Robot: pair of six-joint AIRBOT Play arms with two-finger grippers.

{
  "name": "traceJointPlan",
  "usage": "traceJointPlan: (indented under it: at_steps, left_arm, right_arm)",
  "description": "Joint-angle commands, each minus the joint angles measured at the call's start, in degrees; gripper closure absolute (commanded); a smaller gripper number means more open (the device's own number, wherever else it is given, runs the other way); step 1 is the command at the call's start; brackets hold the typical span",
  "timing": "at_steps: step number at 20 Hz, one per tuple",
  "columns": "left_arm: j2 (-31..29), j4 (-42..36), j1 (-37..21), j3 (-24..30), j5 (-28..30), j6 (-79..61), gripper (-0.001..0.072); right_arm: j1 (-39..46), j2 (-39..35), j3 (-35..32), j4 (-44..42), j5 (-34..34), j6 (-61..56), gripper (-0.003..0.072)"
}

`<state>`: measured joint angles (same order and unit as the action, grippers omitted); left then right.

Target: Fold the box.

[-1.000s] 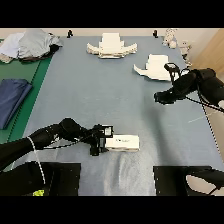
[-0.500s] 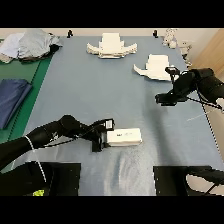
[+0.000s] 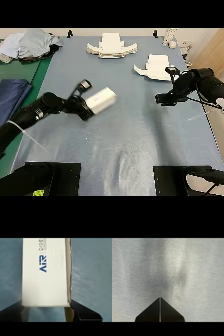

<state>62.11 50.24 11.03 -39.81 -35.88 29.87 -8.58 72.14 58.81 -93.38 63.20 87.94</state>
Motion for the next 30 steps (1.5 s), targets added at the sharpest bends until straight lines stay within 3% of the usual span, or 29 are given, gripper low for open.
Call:
traceJointPlan:
  at_steps: [1,7,10,15,18,30]
  left_arm:
    - [7.9,6.6,-15.5,-11.3,0.5,9.2,0.0189]
    - [31.0,7.1,-26.7,-38.0,0.3,14.4,0.0189]
    - [40.8,11.3,-28.3,-49.0,0.3,17.8,0.0189]
    - [53.2,16.0,-28.2,-62.3,0.5,24.1,0.0189]
    - [56.2,16.0,-27.8,-65.5,0.6,24.1,0.0189]
    - [56.9,15.5,-27.8,-65.5,0.9,24.2,0.0189]
  right_arm:
    - [0.0,0.0,0.0,0.0,0.0,0.0,0.067]
    - [0.0,0.0,0.0,0.0,0.0,0.0,0.0669]
    - [0.0,0.0,0.0,0.0,0.0,0.0,0.0669]
    - [0.0,0.0,0.0,0.0,0.0,0.0,0.0669]
    - [0.0,0.0,0.0,0.0,0.0,0.0,0.0669]
    - [0.0,0.0,0.0,0.0,0.0,0.0,0.0669]
